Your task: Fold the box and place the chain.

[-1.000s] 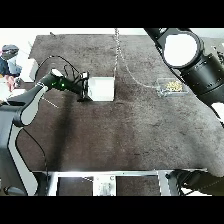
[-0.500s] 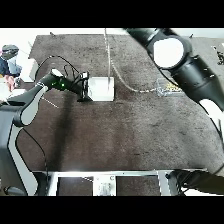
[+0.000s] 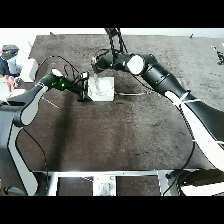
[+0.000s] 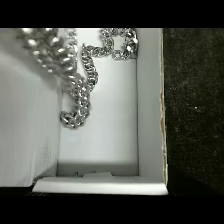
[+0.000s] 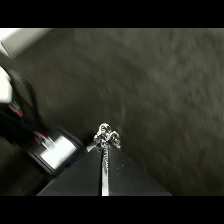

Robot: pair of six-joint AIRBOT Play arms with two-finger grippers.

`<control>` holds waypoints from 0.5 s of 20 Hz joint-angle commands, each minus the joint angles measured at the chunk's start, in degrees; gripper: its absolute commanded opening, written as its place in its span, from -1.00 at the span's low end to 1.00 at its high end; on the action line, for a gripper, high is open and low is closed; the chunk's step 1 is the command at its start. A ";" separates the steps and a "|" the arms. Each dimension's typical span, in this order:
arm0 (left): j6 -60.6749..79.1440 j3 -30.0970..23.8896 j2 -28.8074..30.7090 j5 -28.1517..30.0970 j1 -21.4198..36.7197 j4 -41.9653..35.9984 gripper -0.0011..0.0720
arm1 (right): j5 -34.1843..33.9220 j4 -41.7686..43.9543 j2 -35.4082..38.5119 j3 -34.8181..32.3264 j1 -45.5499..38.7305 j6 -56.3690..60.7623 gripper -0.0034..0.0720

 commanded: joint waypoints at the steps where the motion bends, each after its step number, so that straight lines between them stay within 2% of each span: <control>1: 0.02 -0.02 -0.02 0.00 -0.02 0.02 -0.03 | 6.73 -5.05 -1.11 0.00 -2.27 4.50 -0.88; 2: 0.02 -0.02 -0.02 0.00 -0.02 0.02 -0.03 | 8.52 -4.94 -1.11 0.00 -3.10 4.50 -0.88; 3: 0.02 -0.02 -0.02 0.00 -0.02 0.02 -0.03 | 9.90 -4.63 -1.11 0.00 -3.67 4.48 -0.62; 4: 0.02 -0.02 -0.02 0.02 -0.02 0.02 -0.03 | 10.56 -4.66 -1.11 0.00 -4.04 4.46 0.02; 5: 0.02 -0.02 -0.02 0.02 -0.02 0.02 -0.03 | 11.23 -4.92 -1.09 0.00 -4.44 4.42 0.26; 8: 0.00 -0.02 -0.02 0.00 -0.02 0.04 -0.03 | 17.55 -5.44 -0.22 -0.24 -7.87 4.46 0.26; 10: 0.00 -0.02 -0.02 0.00 -0.02 0.04 -0.03 | 19.04 -3.85 2.89 -4.79 -11.78 4.48 0.26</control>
